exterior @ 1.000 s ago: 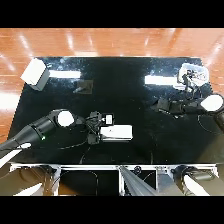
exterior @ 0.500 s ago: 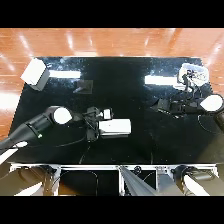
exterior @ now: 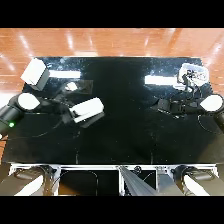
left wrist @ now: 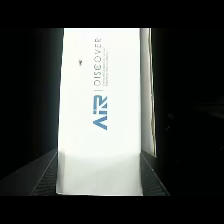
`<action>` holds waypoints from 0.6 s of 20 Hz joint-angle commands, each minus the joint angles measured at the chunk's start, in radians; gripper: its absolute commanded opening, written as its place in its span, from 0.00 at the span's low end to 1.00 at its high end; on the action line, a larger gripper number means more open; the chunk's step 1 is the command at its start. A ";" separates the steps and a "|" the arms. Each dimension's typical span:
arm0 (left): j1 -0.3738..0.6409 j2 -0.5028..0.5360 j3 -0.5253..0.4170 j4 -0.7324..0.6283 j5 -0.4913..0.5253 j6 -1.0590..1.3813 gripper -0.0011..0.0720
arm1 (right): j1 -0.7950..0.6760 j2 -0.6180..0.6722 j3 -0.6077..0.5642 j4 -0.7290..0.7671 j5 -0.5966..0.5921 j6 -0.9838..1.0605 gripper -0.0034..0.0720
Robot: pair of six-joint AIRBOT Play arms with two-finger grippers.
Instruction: Fold the box and place the chain.
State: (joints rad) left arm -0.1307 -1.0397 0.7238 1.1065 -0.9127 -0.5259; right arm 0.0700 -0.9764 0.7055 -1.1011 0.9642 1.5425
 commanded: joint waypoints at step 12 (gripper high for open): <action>0.803 0.080 0.028 0.117 0.069 -0.084 0.04 | 0.001 -0.001 0.000 0.000 0.000 -0.018 0.99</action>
State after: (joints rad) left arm 0.5674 -0.9649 0.7361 1.2140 -0.9340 -0.6064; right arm 0.0700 -0.9764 0.7052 -1.1015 0.9634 1.5249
